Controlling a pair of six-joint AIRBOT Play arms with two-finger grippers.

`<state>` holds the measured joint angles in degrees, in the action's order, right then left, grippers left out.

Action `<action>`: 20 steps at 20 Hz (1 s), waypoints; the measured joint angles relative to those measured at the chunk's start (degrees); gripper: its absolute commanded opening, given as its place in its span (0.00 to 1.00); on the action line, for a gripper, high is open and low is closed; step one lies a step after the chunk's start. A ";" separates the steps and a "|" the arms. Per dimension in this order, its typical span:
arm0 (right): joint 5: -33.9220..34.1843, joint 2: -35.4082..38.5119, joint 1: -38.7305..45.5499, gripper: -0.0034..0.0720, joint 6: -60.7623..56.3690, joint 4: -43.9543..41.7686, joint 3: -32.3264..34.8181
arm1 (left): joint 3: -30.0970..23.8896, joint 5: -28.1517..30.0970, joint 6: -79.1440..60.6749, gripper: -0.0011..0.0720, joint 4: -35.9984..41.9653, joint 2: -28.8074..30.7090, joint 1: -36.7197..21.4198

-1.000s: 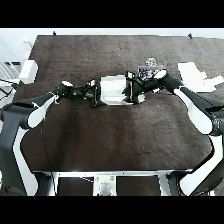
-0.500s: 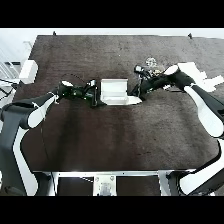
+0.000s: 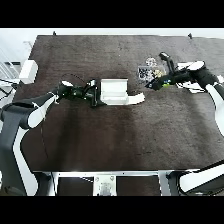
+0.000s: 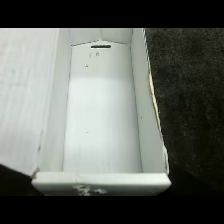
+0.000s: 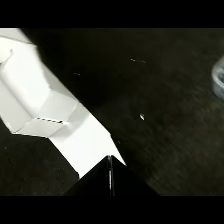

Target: Fold the box and place the chain.

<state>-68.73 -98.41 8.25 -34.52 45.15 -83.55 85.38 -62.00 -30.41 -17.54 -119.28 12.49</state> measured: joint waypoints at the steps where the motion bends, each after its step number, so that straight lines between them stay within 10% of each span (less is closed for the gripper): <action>1: 0.15 0.00 1.09 0.06 -2.21 -0.02 0.46 | 0.00 0.00 0.00 0.40 0.00 0.00 0.00; 20: 5.49 -8.11 -5.38 0.06 -16.61 -8.07 8.57 | 0.00 0.00 0.00 0.40 0.02 0.00 0.00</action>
<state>-63.24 -106.52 2.87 -51.13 37.08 -74.98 85.38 -62.00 -30.41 -17.52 -119.28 12.49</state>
